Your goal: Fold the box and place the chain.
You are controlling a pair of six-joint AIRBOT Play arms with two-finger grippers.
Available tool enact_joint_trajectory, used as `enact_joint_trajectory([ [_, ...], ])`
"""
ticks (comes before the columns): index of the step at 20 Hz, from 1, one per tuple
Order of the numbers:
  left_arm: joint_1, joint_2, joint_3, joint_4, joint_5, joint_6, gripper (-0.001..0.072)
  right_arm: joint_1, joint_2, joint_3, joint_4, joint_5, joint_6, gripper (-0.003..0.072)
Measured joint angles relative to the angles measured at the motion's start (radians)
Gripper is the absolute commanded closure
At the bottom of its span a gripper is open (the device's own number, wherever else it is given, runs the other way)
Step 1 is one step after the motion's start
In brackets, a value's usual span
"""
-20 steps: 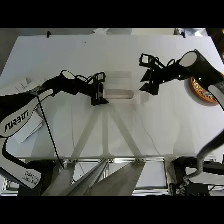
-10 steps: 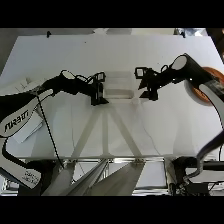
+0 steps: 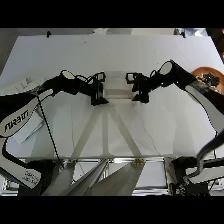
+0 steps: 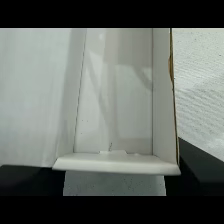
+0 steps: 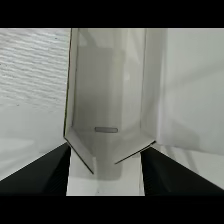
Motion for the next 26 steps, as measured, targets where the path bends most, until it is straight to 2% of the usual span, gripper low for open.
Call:
enact_joint_trajectory([
  [13, 0.000, 0.000, 0.000, 0.000, 0.000, -0.001, 0.0433, 0.015, -0.008, 0.000, -0.061, -0.075, -0.001, 0.0313],
  [15, 0.000, 0.000, 0.000, 0.000, 0.000, -0.001, 0.0433, 0.015, -0.008, 0.000, -0.060, -0.091, -0.001, 0.0412],
  [17, 0.000, 0.000, 0.000, 0.000, 0.000, 0.000, 0.0433, 0.015, -0.008, 0.000, -0.055, -0.096, -0.001, 0.0442],
  [19, 0.000, 0.000, 0.000, 0.000, 0.000, 0.000, 0.0433, 0.015, -0.008, 0.000, -0.050, -0.076, 0.000, 0.0517],
  [26, 0.000, 0.000, 0.000, 0.000, 0.000, 0.000, 0.0433, 0.015, -0.008, 0.000, -0.011, 0.028, 0.003, 0.0519],
])
